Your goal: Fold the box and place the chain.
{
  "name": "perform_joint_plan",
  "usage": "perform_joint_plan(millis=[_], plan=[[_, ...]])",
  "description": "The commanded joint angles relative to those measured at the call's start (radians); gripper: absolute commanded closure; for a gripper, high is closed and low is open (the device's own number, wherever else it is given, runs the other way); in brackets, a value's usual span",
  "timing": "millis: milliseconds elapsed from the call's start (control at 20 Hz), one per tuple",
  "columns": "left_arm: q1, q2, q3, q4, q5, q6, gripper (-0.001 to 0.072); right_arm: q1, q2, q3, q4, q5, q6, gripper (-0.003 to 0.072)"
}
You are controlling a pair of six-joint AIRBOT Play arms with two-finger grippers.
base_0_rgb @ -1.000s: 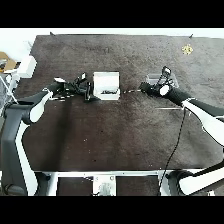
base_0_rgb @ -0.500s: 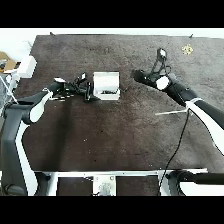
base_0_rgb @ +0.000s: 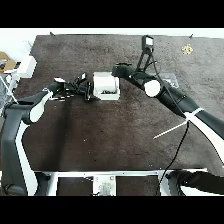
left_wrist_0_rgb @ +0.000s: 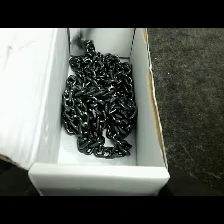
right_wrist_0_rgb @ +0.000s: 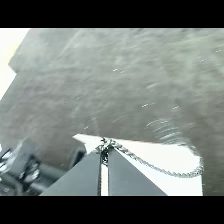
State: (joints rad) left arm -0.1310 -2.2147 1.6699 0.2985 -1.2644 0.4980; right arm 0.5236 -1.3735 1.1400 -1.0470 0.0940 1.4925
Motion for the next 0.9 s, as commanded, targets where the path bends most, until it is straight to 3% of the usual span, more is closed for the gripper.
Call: perform_joint_plan(millis=[0, 450, 850], plan=[[0.000, 0.000, 0.000, 0.000, 0.001, 0.000, 0.0314, 0.043, -0.009, 0.016, 0.000, -0.042, 0.000, 0.0686], [0.000, 0.000, 0.000, 0.000, 0.000, 0.000, 0.0315, 0.043, -0.011, 0.160, -0.079, -0.035, -0.008, 0.0685], [0.000, 0.000, 0.000, 0.000, 0.000, 0.000, 0.0314, 0.045, -0.159, 0.156, -0.079, 0.192, -0.005, 0.0686]])
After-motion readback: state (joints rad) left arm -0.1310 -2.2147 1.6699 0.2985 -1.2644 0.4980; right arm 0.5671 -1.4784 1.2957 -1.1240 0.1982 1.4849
